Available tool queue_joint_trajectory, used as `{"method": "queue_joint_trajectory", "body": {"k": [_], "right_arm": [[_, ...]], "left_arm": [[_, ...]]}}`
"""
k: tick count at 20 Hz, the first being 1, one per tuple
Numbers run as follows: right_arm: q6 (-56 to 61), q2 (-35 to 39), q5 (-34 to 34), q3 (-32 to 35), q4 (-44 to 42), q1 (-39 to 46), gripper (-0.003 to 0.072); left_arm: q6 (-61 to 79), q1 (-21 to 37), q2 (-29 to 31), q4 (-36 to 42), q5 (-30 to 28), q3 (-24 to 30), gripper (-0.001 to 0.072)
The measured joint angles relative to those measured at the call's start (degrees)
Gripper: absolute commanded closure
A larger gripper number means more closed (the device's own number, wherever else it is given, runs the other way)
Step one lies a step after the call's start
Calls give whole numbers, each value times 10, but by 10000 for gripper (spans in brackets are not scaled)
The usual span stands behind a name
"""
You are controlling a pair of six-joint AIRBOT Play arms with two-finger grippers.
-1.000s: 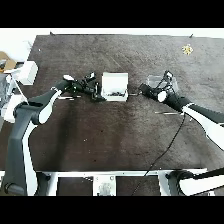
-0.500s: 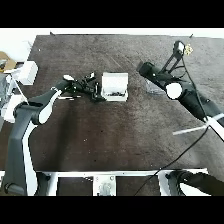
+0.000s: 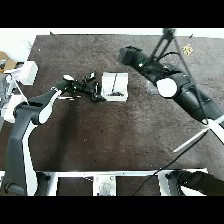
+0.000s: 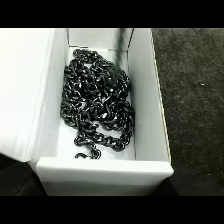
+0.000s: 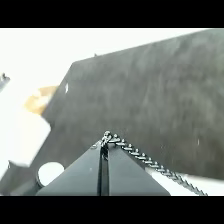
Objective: Fold the box and place the chain.
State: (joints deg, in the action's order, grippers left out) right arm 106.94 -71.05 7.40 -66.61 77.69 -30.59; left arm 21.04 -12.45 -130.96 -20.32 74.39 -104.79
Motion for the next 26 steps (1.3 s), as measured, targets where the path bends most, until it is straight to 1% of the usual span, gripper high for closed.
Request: {"method": "queue_joint_trajectory", "body": {"k": [2,5,6,7,8,9,10,12,14,15,16,18,19,22,26], "right_arm": [[12,-30,21,5,1,-6,683],[39,-71,37,28,2,-12,676],[45,-80,40,37,3,-13,459],[52,-88,42,47,4,-13,280],[54,-94,45,56,9,-11,371],[57,-97,49,61,13,-7,427],[61,-97,55,66,18,2,429],[62,-88,73,71,34,26,428],[65,-71,111,74,62,56,427],[66,-64,135,75,78,73,371],[66,-58,160,76,93,92,280],[66,-52,197,86,112,129,283],[66,-51,202,93,116,146,301],[66,-65,193,115,112,188,301],[67,-111,137,126,74,217,303]], "left_arm": [[0,0,0,0,0,0,358],[0,0,0,0,0,0,358],[0,0,0,0,0,0,358],[0,0,0,0,0,0,358],[0,0,0,0,0,0,357],[0,0,0,0,0,0,358],[0,0,0,0,0,0,358],[0,0,0,0,0,0,358],[0,0,0,0,0,0,358],[0,0,0,0,0,0,357],[0,0,0,0,0,0,357],[0,0,0,0,0,0,357],[0,0,0,0,0,0,357],[0,0,0,0,0,0,358],[0,0,0,0,0,0,357]]}}
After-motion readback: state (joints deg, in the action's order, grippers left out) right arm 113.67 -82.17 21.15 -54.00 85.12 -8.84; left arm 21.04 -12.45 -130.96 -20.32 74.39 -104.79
